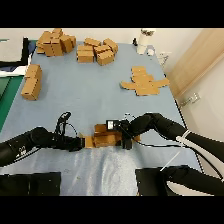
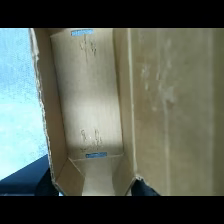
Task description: Fold the box.
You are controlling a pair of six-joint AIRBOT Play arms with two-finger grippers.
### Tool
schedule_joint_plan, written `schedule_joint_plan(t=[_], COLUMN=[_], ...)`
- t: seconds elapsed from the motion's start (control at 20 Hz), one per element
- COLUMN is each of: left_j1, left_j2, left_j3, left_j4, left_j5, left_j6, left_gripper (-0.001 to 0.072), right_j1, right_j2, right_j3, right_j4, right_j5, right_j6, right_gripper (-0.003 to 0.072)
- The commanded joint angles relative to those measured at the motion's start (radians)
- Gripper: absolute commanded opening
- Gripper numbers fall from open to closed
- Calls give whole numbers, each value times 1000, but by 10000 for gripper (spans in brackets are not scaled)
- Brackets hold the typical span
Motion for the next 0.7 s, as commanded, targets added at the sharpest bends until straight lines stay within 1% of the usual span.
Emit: schedule_joint_plan(t=[0.0,0.2,0.45,0.5,0.55,0.6,0.65], left_j1=[-43,-57,-56,-56,-56,-50,-43], left_j2=[2,42,40,40,40,40,40], left_j3=[6,31,51,51,51,51,51], left_j4=[-49,-61,-57,-57,-57,-58,-61], left_j5=[35,38,55,61,66,65,57], left_j6=[7,6,22,22,22,21,18], left_gripper=[11,12,16,74,323,341,342], right_j1=[0,0,0,0,0,0,0], right_j2=[0,0,0,0,0,0,0], right_j3=[0,0,0,0,0,0,0], right_j4=[0,0,0,0,0,0,0], right_j5=[0,0,0,0,0,0,0], right_j6=[0,0,0,0,0,0,0], right_gripper=[523,524,524,524,523,524,523])
